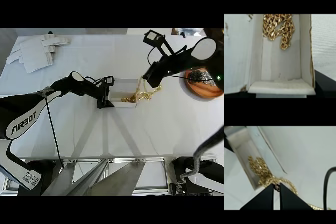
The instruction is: Fold the box and place the chain.
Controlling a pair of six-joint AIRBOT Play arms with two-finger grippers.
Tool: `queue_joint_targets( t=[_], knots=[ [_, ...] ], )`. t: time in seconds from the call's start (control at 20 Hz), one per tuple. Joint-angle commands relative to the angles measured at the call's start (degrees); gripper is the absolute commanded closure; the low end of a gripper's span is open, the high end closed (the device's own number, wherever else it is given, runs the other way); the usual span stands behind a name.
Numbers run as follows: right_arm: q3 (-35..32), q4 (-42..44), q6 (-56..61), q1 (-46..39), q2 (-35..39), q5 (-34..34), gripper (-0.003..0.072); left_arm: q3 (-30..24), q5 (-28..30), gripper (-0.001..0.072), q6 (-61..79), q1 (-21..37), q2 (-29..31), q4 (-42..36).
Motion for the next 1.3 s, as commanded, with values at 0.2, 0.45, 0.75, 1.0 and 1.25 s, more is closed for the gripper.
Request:
queue_joint_targets(
  t=[0.2,0.45,0.75,1.0,1.25],
  knots=[
    [0.0,5.7,0.2,7.3,1.0,-2.6,0.0674,0.0,0.0,0.0432,0.0,0.0,0.0,0.0],
    [-4.3,4.7,2.3,8.2,-0.3,-5.9,0.0674,0.0,0.0,0.0432,0.0,0.0,0.0,0.0],
    [-18.3,-1.2,9.6,8.2,-0.5,-17.3,0.0673,0.0,0.0,0.0432,0.0,0.0,0.0,0.0],
    [-18.9,-1.9,11.1,8.2,-0.5,-23.3,0.0642,0.0,0.0,0.0432,0.0,0.0,0.0,0.0],
    [-18.9,-2.5,11.3,8.2,0.3,-22.2,0.0408,0.0,0.0,0.0432,0.0,0.0,0.0,0.0]
  ],
)
